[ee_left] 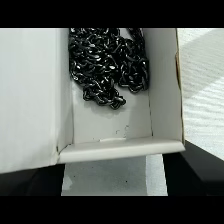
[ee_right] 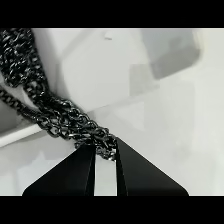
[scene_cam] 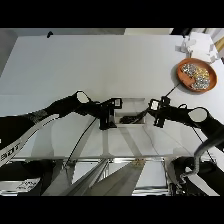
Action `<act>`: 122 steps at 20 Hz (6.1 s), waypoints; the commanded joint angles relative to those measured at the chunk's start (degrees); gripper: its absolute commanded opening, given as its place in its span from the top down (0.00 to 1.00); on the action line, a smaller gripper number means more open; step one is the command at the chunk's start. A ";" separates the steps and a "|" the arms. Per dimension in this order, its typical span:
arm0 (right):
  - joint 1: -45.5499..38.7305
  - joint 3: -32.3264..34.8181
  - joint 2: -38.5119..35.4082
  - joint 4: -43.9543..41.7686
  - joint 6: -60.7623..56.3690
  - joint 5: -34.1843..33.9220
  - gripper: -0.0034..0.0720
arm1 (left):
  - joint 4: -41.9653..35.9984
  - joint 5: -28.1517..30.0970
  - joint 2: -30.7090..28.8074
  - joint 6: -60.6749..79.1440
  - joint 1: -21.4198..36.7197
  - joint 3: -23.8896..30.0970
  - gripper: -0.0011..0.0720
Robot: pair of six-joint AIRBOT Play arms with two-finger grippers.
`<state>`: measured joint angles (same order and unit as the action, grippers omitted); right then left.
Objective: Fold the box and place the chain.
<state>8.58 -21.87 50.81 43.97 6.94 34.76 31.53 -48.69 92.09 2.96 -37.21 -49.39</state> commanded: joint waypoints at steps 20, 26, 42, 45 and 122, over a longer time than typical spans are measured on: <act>14.80 -0.02 4.11 -17.68 -15.96 -1.75 0.80 | 0.00 1.31 -0.04 0.00 -0.02 -0.02 0.71; 13.73 -1.16 1.57 -17.27 -16.20 -0.63 0.53 | 0.00 1.33 -0.04 0.00 -0.02 -0.04 0.71; -5.84 -7.06 -3.45 23.17 -62.69 -2.14 0.54 | 0.00 1.33 -0.04 0.00 -0.02 -0.02 0.71; -5.84 -7.06 -0.92 23.56 -64.67 -3.08 0.54 | 0.00 1.31 -0.04 0.00 -0.02 -0.04 0.71; -5.79 -25.49 15.82 35.43 -76.85 12.31 0.94 | 0.00 1.31 -0.04 0.00 -0.02 -0.02 0.71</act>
<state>2.74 -47.37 72.31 80.53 -70.83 46.04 31.53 -48.66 92.09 2.94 -37.21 -49.39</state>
